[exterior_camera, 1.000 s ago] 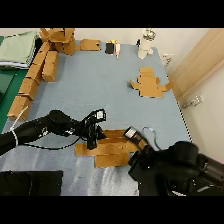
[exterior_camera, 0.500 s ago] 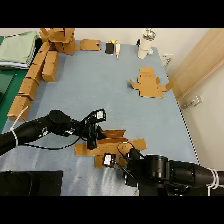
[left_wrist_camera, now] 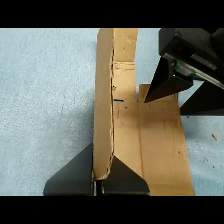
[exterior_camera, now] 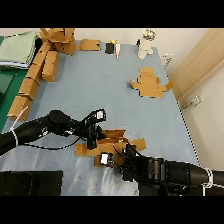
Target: Fold the box.
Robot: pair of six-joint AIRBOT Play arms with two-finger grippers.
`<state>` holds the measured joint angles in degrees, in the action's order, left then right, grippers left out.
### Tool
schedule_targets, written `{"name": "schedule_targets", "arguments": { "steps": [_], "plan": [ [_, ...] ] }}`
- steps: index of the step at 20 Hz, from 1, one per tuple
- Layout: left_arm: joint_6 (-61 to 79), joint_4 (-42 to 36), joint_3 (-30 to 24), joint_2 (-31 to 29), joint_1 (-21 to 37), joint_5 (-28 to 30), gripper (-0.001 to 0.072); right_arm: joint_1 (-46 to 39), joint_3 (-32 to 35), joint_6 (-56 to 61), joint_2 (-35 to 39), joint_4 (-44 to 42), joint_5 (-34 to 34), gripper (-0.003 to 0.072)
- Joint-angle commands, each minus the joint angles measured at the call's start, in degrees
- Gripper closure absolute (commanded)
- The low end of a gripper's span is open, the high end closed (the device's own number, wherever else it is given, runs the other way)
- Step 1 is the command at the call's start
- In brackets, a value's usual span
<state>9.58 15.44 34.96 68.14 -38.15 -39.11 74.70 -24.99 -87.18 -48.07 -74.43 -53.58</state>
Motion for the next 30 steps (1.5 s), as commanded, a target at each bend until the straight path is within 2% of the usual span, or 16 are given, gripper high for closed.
{"name": "schedule_targets", "arguments": {
  "steps": [1, 11, 16, 19, 21, 26, 30],
  "plan": [
    [0.0, 0.0, 0.0, 0.0, 0.0, 0.0, 0.0696, 0.0, -0.2, 2.8, -0.1, 1.2, 0.4, 0.0204],
    [0.0, 0.0, 0.0, 0.0, 0.0, 0.0, 0.0696, 0.0, -0.7, 9.2, 3.5, 0.6, -0.9, 0.0204],
    [0.0, 0.0, 0.0, 0.0, 0.0, 0.0, 0.0696, 0.0, -1.1, 9.2, 5.7, 2.1, -0.9, 0.0204],
    [0.0, 0.0, 0.0, 0.0, -0.1, 0.0, 0.0696, 0.0, -1.1, 9.2, 5.5, 6.0, 0.7, 0.02],
    [0.0, 0.0, 0.0, 0.0, -0.1, 0.0, 0.0696, -0.8, -1.1, 9.1, 5.5, 8.8, 1.7, -0.0032],
    [0.0, 0.0, 0.0, 0.0, -0.1, 0.0, 0.0696, -4.6, -0.4, 9.1, 5.8, 5.9, 2.5, -0.0033],
    [0.0, 0.0, 0.0, 0.0, -0.1, 0.0, 0.0696, -8.4, 3.4, 4.1, 9.3, 1.6, 8.6, -0.0032]
  ]
}}
